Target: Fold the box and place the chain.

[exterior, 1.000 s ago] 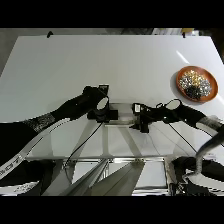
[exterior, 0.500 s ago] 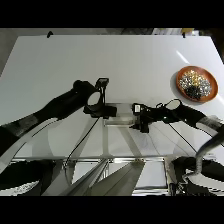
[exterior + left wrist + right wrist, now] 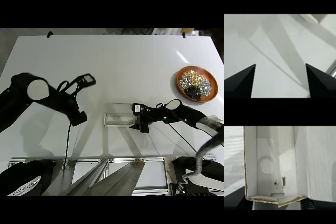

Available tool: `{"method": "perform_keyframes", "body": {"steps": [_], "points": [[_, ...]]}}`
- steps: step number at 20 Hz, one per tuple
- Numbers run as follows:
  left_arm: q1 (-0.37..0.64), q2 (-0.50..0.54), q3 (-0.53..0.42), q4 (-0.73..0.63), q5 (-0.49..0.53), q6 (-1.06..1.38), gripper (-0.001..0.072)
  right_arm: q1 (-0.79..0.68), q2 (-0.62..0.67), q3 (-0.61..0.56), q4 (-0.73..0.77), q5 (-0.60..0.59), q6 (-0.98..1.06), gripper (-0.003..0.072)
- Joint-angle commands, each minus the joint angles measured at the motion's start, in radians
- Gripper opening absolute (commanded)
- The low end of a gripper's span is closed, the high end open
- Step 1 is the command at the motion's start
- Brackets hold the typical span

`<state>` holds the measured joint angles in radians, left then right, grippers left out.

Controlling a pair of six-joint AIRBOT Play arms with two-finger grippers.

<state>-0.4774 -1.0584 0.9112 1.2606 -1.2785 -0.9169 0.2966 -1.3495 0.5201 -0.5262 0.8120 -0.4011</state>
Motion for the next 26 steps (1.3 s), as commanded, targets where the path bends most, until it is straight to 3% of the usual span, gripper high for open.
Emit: {"method": "perform_keyframes", "body": {"steps": [1, 2, 4, 7, 9, 15, 26], "points": [[0.132, 0.037, -0.246, -0.311, 0.193, 0.992, 0.0692, -0.001, 0.001, 0.0, 0.0, 0.0, 0.0, 0.0403], [0.143, 0.01, -0.306, -0.397, 0.284, 1.208, 0.0691, -0.001, 0.001, 0.0, 0.0, 0.0, 0.0, 0.0403], [0.142, -0.08, -0.341, -0.558, 0.417, 1.316, 0.0692, -0.001, 0.001, 0.0, 0.0, 0.0, 0.0, 0.0403], [0.127, -0.216, -0.341, -0.824, 0.45, 1.519, 0.0694, -0.001, 0.001, 0.0, 0.0, 0.0, 0.0, 0.0403], [0.106, -0.281, -0.341, -0.905, 0.445, 1.635, 0.0697, -0.001, 0.001, 0.0, 0.0, 0.0, 0.0, 0.0403], [0.1, -0.357, -0.331, -0.953, 0.46, 1.677, 0.0704, -0.001, 0.001, 0.0, 0.0, 0.0, 0.0, 0.0403], [0.089, -0.362, -0.331, -0.954, 0.405, 1.675, 0.0711, -0.001, 0.001, 0.0, 0.0, 0.0, 0.0, 0.0403]]}}
